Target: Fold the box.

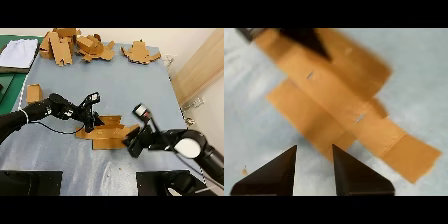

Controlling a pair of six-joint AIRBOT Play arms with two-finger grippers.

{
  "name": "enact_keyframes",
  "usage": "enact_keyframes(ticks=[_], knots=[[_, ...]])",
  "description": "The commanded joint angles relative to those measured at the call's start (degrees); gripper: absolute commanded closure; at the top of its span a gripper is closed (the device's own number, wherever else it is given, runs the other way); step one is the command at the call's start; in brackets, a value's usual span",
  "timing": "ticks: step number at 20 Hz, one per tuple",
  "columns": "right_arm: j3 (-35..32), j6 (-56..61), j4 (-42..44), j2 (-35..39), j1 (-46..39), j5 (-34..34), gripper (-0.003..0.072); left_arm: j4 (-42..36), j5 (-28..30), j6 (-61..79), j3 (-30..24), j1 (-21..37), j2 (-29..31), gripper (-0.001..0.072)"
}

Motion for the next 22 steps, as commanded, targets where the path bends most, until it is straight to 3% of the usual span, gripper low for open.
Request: enact_keyframes(ticks=[1, 3, 5, 10, 18, 22], knots=[[-3.54, 4.07, -16.98, -1.9, 13.2, -5.64, 0.0342, 0.02, 0.02, 0.0, 0.04, 0.02, -0.04, 0.0697], [-3.52, 3.96, -24.61, -5.64, 16.55, -9.86, 0.0342, 0.02, 0.0, 0.0, 0.04, 0.02, -0.02, 0.0697], [-3.52, 3.85, -28.5, -9.05, 19.41, -9.97, 0.0342, 0.0, 0.0, 0.0, 0.04, 0.02, -0.02, 0.0697], [-3.52, 3.85, -29.14, -14.6, 25.0, -10.69, 0.0342, 0.02, 0.0, 0.0, 0.04, 0.02, -0.02, 0.0697], [-3.52, 4.0, -32.83, -21.16, 25.2, -12.81, 0.0342, 0.0, 0.0, 0.0, 0.04, 0.02, -0.02, 0.0697], [-3.5, 8.5, -39.28, -21.49, 25.18, -15.65, 0.0342, 0.0, 0.0, 0.0, 0.04, 0.0, -0.02, 0.0697]])
